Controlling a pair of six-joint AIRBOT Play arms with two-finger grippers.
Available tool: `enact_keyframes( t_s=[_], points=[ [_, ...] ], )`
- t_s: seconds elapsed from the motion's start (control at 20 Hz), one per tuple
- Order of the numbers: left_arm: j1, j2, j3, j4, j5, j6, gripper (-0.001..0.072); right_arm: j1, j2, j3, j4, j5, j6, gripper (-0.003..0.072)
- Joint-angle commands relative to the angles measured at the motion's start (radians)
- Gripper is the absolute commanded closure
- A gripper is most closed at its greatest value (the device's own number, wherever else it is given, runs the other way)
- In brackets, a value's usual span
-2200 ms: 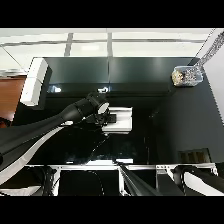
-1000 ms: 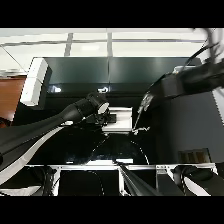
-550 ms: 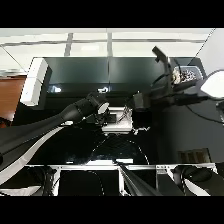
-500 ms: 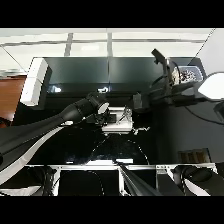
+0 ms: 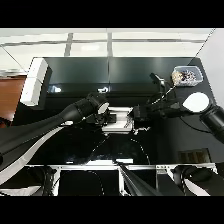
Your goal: Fold the box and place the chain.
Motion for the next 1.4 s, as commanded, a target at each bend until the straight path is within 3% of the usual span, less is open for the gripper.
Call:
enact_keyframes(
  t_s=[0.0, 0.3, 0.6, 0.75, 1.05, 1.2, 1.35],
  points=[
    [0.001, -0.001, 0.000, 0.000, -0.002, 0.000, 0.0679, -0.093, 0.024, 0.021, -0.015, 0.116, -0.030, 0.0675],
    [0.001, -0.001, 0.000, 0.000, -0.002, 0.000, 0.0679, -0.318, 0.128, 0.050, -0.043, 0.284, -0.034, 0.0674],
    [0.001, -0.001, 0.000, 0.000, -0.001, 0.000, 0.0679, -0.276, 0.131, 0.050, 0.048, 0.303, -0.049, 0.0674],
    [0.001, -0.001, 0.000, 0.000, -0.001, 0.000, 0.0679, -0.185, 0.130, 0.046, 0.079, 0.243, -0.045, 0.0675],
    [0.001, -0.001, 0.000, 0.000, -0.001, 0.000, 0.0679, -0.008, 0.092, 0.047, 0.185, -0.028, -0.033, 0.0674],
    [0.001, -0.001, 0.000, 0.000, -0.002, 0.000, 0.0679, 0.046, 0.032, 0.046, 0.170, -0.061, -0.033, 0.0674],
    [0.001, -0.001, 0.000, 0.000, -0.002, 0.000, 0.0679, 0.053, -0.023, 0.033, 0.064, -0.064, 0.002, 0.0674]
  ],
)
